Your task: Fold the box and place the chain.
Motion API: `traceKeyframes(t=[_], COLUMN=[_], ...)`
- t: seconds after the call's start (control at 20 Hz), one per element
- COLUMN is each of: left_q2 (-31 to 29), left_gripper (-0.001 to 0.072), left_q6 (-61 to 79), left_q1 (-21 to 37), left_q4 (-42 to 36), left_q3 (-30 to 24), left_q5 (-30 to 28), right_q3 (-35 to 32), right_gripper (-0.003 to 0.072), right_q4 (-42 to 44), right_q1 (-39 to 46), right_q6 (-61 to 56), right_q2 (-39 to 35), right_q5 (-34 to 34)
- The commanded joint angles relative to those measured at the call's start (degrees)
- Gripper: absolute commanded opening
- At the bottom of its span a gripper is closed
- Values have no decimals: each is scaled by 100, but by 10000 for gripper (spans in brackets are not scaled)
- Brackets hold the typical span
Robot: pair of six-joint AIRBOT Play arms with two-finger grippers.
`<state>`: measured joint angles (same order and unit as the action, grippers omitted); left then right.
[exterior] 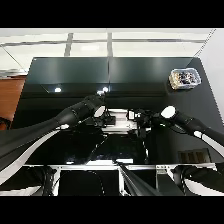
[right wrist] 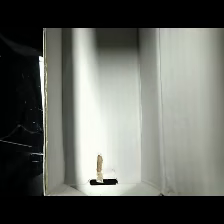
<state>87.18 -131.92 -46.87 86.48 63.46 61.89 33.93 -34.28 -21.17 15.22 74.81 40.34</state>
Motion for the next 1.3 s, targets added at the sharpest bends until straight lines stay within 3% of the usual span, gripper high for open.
traceKeyframes(t=[0.0,0.35,0.7,0.8,0.85,1.05,1.25], left_q2=[0,0,0,0,0,0,0], left_gripper=[27,27,27,27,28,27,28], left_q6=[162,160,160,160,160,160,160], left_q1=[7,4,4,4,4,4,4], left_q4=[66,68,63,52,52,48,46], left_q3=[4,7,7,7,7,7,7], left_q5=[35,15,15,13,13,-17,-20], right_q3=[0,15,15,15,13,9,9], right_gripper=[561,559,531,256,192,191,194], right_q4=[-28,-1327,-1062,-826,-660,413,861], right_q1=[-2,-2,-2,-4,-2,-37,-109], right_q6=[-96,-450,-448,-450,-452,-452,-455], right_q2=[-151,-826,-824,-824,-824,-671,-459], right_q5=[20,407,439,446,442,407,157])
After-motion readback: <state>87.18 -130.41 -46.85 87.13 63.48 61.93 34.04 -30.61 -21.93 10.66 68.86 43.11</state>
